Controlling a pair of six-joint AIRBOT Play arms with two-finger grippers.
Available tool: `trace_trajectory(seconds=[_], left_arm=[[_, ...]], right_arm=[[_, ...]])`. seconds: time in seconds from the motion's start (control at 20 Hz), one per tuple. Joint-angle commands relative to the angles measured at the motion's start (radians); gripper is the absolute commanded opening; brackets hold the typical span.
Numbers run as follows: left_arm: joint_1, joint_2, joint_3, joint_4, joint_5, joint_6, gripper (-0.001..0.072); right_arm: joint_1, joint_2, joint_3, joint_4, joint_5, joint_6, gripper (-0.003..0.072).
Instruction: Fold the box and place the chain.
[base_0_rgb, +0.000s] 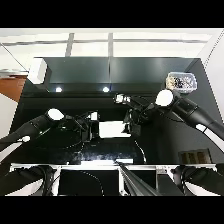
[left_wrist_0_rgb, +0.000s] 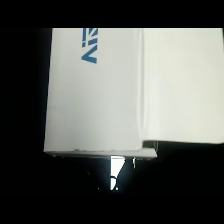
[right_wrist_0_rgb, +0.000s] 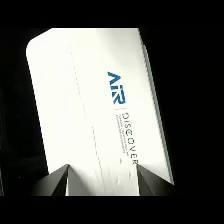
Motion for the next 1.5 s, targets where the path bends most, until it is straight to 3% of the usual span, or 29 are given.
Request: trace_trajectory(seconds=[0.0,0.2,0.6,1.2,1.3,1.35,1.45], left_arm=[[-0.001,-0.001,0.000,0.000,-0.001,0.000,0.0276],[-0.001,-0.001,0.000,0.000,-0.001,0.000,0.0277],[-0.001,-0.001,0.000,0.000,-0.001,0.000,0.0276],[-0.001,-0.001,0.000,0.000,-0.001,0.000,0.0277],[-0.001,-0.001,0.000,0.000,-0.001,0.000,0.0277],[-0.001,-0.001,0.000,0.000,-0.001,0.000,0.0277],[-0.001,-0.001,0.000,0.000,-0.001,0.000,0.0277]], right_arm=[[0.002,0.034,0.005,-0.016,-0.009,-0.002,0.0720],[0.003,0.040,-0.005,-0.085,-0.010,-0.050,0.0712],[0.085,0.026,-0.013,-0.206,-0.131,-0.060,0.0711],[0.093,0.020,-0.013,-0.159,-0.102,-0.055,0.0694],[0.093,0.020,-0.013,-0.159,-0.099,-0.055,0.0411],[0.093,0.020,-0.013,-0.159,-0.098,-0.055,0.0342],[0.093,0.020,-0.013,-0.159,-0.097,-0.055,0.0337]])
